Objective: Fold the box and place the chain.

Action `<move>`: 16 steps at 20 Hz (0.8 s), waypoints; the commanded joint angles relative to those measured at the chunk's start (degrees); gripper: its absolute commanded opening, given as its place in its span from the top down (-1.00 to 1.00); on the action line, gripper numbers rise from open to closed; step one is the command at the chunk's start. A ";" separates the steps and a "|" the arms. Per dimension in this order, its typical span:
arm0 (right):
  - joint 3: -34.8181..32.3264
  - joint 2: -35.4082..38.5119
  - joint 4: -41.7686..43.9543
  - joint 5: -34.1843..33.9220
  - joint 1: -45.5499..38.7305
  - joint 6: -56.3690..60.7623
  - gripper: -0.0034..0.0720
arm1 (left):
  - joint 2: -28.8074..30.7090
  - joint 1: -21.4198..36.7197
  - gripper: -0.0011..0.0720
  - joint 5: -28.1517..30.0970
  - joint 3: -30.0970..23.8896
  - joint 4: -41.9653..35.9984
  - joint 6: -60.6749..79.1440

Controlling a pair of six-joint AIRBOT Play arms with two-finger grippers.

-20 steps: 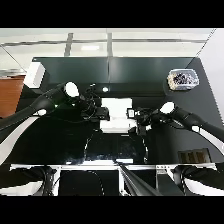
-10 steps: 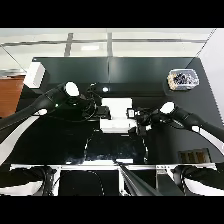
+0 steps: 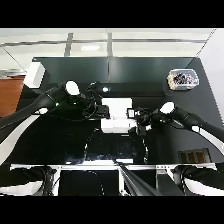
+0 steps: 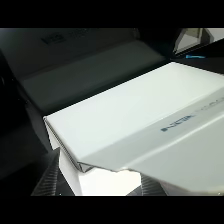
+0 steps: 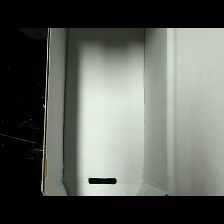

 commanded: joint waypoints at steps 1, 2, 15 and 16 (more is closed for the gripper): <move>0.02 0.00 0.00 0.02 0.04 0.00 0.10 | -0.04 0.02 -0.49 -1.09 0.07 0.81 -0.02; 0.02 0.00 0.00 0.02 0.04 0.00 0.10 | -0.04 0.02 -0.49 -0.90 0.07 0.81 -0.04; 0.02 0.02 0.00 0.02 0.04 0.00 0.10 | -0.52 -0.11 -0.49 1.53 0.07 3.50 -2.89; 0.02 0.02 0.00 0.02 0.04 0.00 0.11 | -0.52 -0.11 -0.49 1.99 0.07 3.61 -3.06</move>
